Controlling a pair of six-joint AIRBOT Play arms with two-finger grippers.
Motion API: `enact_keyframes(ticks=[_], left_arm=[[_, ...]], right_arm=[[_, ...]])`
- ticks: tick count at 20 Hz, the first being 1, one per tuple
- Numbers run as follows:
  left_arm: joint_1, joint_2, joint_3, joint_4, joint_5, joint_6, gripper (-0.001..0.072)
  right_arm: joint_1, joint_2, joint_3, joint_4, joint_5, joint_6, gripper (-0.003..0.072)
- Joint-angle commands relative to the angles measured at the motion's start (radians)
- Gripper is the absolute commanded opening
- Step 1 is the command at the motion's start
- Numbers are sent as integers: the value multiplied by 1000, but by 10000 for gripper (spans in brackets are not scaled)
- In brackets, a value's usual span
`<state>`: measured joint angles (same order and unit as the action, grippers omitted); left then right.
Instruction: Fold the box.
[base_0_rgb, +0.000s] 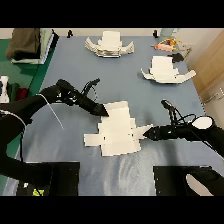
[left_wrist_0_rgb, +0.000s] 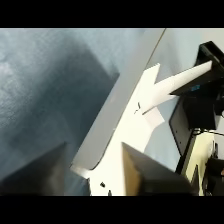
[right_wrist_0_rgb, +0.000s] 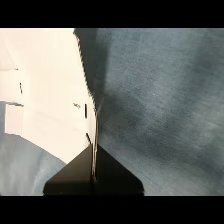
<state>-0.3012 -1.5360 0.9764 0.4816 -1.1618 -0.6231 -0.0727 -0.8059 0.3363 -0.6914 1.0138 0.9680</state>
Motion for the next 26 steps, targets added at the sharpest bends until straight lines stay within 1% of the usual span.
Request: enact_keyframes(ticks=[1,2,9,10,11,13,14,16,17,19,21,23,24,26], left_arm=[[-11,-39,26,-15,-122,85,231],[-10,-41,26,-7,-138,85,230],[-10,-42,26,-7,-163,101,227],[-10,-41,26,-7,-162,111,70],[-11,-41,26,-9,-164,134,17],[-11,-41,26,-17,-164,137,16],[-11,-41,26,-21,-160,136,17],[-11,-41,26,-35,-164,77,17],[-11,-41,26,-44,-165,57,17],[-11,-41,27,-72,-163,165,16],[-13,-39,27,-89,-161,246,15],[-28,-22,26,-87,-140,339,13],[-43,-5,25,-85,-118,387,12],[-87,51,22,-80,-23,465,11]], right_arm=[[0,1,-1,0,3,0,-2],[0,1,-1,0,3,0,-2],[0,1,-1,0,3,0,-2],[0,1,-1,0,3,0,-2],[0,1,-1,0,3,0,-2],[0,1,-1,0,3,0,0],[0,1,-1,0,2,0,41],[0,1,-1,-1,-9,0,243],[0,1,0,-11,-27,2,251],[0,1,11,-68,-84,82,251],[0,1,40,-179,-158,213,251],[0,1,78,-297,-205,314,251],[0,1,98,-345,-215,364,251],[0,1,139,-425,-218,441,251]])
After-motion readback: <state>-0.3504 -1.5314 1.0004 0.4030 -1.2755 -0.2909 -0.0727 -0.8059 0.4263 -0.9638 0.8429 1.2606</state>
